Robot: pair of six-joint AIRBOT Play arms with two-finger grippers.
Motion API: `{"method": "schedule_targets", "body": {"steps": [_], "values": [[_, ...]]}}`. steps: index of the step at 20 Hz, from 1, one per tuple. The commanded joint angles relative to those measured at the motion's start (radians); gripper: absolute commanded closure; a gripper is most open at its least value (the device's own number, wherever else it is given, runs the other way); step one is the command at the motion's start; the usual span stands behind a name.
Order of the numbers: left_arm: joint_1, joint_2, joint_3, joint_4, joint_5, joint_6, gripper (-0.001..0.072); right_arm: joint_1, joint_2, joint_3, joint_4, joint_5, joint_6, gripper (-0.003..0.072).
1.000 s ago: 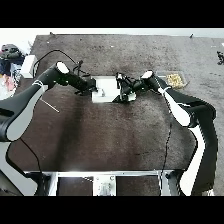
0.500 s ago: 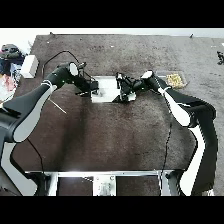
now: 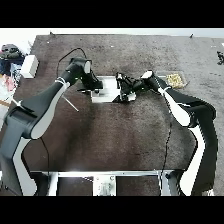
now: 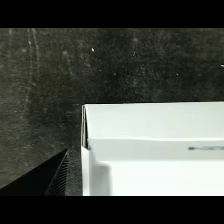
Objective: Fold the box and place the chain.
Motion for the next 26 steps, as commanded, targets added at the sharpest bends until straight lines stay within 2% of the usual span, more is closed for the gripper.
{"method": "schedule_targets", "body": {"steps": [1, 12, 13, 14, 15, 18, 22, 23, 24, 25, 26], "values": [[-0.023, -0.059, 0.107, 0.121, -0.135, -0.069, 0.0354, 0.001, -0.001, 0.000, 0.000, 0.000, 0.000, 0.0328], [-0.023, -0.103, 0.105, 0.082, -0.093, -0.066, 0.0363, 0.001, -0.001, 0.000, 0.000, 0.000, 0.000, 0.0328], [-0.023, -0.103, 0.105, 0.083, -0.087, -0.067, 0.0437, 0.001, -0.001, 0.000, 0.000, 0.000, 0.000, 0.0328], [-0.023, -0.103, 0.105, 0.088, -0.087, -0.067, 0.0604, 0.001, -0.001, 0.000, 0.000, 0.000, 0.000, 0.0328], [-0.023, -0.103, 0.105, 0.092, -0.087, -0.067, 0.0657, 0.001, -0.001, 0.000, 0.000, 0.000, 0.000, 0.0328], [-0.023, -0.103, 0.105, 0.092, -0.079, -0.067, 0.0698, 0.001, -0.001, 0.000, 0.000, 0.000, 0.000, 0.0328], [-0.023, -0.101, 0.105, 0.089, -0.079, -0.024, 0.0695, 0.001, -0.001, 0.000, 0.000, 0.000, 0.000, 0.0328], [-0.023, -0.097, 0.105, 0.080, -0.082, 0.025, 0.0519, 0.001, -0.001, 0.000, 0.000, 0.000, 0.000, 0.0328], [-0.023, -0.095, 0.111, 0.064, -0.095, 0.096, 0.0123, 0.001, -0.001, 0.000, 0.000, 0.000, 0.000, 0.0328], [-0.023, -0.095, 0.118, 0.054, -0.117, 0.144, 0.0013, 0.001, -0.001, 0.000, 0.000, 0.001, 0.000, 0.0329], [-0.023, -0.095, 0.125, 0.042, -0.134, 0.167, 0.0011, 0.001, -0.001, 0.000, 0.000, 0.000, 0.000, 0.0328]]}}
